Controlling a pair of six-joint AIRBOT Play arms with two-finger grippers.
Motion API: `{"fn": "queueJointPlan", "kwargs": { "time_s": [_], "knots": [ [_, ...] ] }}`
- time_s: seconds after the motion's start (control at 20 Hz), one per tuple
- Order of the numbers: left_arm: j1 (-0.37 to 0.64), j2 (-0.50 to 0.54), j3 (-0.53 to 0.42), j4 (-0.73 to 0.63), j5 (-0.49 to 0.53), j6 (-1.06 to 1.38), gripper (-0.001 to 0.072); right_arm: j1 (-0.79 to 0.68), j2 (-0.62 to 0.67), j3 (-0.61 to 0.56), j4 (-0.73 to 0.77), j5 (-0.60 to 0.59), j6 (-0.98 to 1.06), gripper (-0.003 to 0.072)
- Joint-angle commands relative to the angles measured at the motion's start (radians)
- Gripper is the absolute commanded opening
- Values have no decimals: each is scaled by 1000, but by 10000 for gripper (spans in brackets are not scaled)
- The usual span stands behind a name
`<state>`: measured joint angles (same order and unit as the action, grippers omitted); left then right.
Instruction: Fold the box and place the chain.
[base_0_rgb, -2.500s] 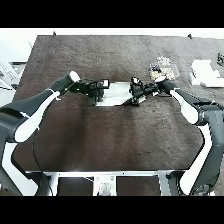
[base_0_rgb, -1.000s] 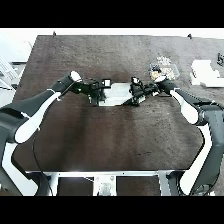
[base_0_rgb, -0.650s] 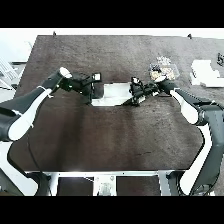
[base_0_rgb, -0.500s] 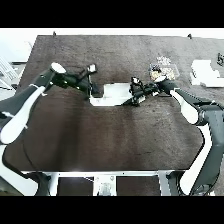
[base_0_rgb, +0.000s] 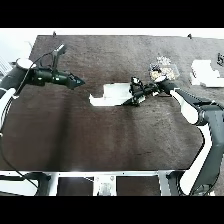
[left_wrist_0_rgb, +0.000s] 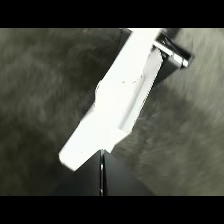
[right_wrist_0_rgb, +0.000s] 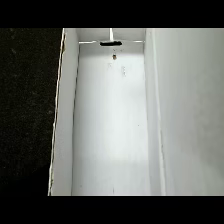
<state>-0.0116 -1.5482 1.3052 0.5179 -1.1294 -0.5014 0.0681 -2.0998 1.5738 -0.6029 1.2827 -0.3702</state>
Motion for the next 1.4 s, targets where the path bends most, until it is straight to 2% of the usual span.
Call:
{"fn": "queueJointPlan", "kwargs": {
  "time_s": [0.0,0.15,0.3,0.6,0.85,0.95,1.1,1.35],
  "knots": [
    [55,18,-102,-47,54,-185,18,0,0,0,0,0,0,456],
    [56,17,-172,-35,118,-253,19,0,0,0,0,0,0,456],
    [54,4,-243,-37,136,-293,21,0,0,0,0,0,0,456],
    [-58,-119,-240,-31,259,-340,21,0,0,0,0,0,0,456],
    [-117,-172,-237,-65,326,-354,21,0,0,0,0,0,0,456],
    [-141,-208,-191,-64,319,-355,21,0,0,0,0,0,0,456],
    [-170,-275,-98,-64,240,-364,21,0,0,0,0,0,0,456],
    [-170,-264,-23,-31,180,-367,21,1,0,0,0,0,0,457]
  ]
}}
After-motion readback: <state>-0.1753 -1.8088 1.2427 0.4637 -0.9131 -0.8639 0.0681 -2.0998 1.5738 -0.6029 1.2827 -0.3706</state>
